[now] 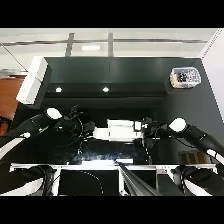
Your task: Fold the box and place the chain.
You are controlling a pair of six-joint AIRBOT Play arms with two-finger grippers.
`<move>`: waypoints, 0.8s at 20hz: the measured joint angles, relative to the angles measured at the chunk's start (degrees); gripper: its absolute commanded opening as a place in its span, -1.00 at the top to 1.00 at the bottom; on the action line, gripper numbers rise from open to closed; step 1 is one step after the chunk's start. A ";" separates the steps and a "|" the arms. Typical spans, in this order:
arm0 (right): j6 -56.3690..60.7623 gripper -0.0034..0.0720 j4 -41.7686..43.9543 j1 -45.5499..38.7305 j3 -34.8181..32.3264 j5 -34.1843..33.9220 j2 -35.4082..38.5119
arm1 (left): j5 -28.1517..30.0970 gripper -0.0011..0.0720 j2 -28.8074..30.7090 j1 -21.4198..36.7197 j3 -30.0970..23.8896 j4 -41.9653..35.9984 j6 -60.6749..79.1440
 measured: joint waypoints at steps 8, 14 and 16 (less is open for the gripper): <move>0.00 -0.16 0.00 0.00 0.00 0.00 0.00 | -3.41 -0.80 -0.42 -1.16 2.80 -2.86 6.14; 0.00 -0.16 0.00 0.00 0.00 0.00 0.00 | -7.76 -0.80 0.37 -1.20 5.95 -3.43 8.87; 0.00 -0.16 0.00 0.00 0.00 0.00 0.00 | -8.22 -0.80 0.92 -1.31 6.38 -3.78 9.09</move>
